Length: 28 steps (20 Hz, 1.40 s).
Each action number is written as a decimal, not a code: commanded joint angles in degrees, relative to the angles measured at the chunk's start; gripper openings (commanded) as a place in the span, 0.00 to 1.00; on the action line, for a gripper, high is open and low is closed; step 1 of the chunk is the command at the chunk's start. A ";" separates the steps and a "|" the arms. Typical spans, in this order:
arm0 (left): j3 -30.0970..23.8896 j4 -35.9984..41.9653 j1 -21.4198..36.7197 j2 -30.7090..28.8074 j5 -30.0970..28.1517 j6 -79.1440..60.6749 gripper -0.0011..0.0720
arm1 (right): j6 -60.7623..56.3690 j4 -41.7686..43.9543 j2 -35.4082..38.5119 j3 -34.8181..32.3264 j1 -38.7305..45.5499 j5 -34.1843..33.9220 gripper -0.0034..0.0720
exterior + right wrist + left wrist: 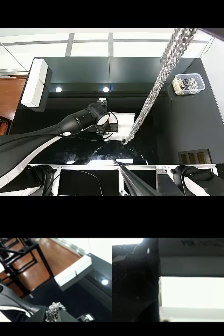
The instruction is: Fold the box and place the chain.
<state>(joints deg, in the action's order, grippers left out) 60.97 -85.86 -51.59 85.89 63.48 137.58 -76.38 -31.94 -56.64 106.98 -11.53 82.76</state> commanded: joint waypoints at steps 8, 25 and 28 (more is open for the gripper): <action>-0.02 -0.02 0.02 0.04 -0.02 0.00 0.05 | -1.18 -2.27 -0.04 -0.07 -0.98 -1.11 0.05; -0.02 -0.02 0.02 0.04 -0.02 0.00 0.05 | -1.86 -2.60 -0.46 -11.78 -3.50 -0.70 0.05; -0.02 -0.02 0.02 0.04 -0.02 0.00 0.05 | -1.81 -3.67 -0.46 -16.83 -5.84 -3.17 0.05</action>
